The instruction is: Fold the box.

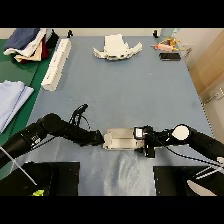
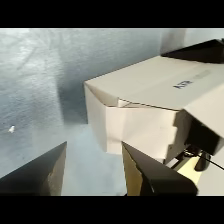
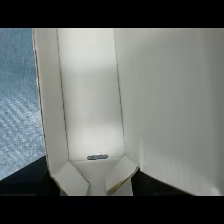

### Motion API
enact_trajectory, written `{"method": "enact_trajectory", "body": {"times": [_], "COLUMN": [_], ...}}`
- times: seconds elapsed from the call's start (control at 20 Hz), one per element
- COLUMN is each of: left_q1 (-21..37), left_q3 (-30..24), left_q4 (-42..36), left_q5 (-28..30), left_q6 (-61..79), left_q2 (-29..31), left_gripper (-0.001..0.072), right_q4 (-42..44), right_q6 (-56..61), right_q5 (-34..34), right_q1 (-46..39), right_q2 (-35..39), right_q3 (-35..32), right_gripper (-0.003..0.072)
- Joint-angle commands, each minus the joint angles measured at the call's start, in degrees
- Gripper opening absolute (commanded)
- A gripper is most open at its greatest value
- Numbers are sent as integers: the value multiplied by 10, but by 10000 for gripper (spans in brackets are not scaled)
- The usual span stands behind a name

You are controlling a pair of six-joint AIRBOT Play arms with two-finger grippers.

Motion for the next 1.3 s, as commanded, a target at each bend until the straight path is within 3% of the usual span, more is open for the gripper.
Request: {"method": "enact_trajectory", "body": {"times": [0.0,0.25,0.55,0.95,1.25], "left_q1": [-2,-35,-42,-146,-188], "left_q3": [1,1,6,27,64], "left_q4": [-36,-52,-70,135,219], "left_q5": [1,63,89,110,116], "left_q6": [39,39,18,-244,-333], "left_q2": [-7,-29,-29,-29,-29], "left_gripper": [542,542,518,511,509], "right_q4": [0,0,0,0,0], "right_q6": [0,0,0,0,0], "right_q5": [0,0,0,0,0], "right_q1": [0,0,0,0,0], "right_q2": [0,0,0,0,0], "right_q3": [0,0,0,0,0], "right_gripper": [474,474,474,474,474]}}
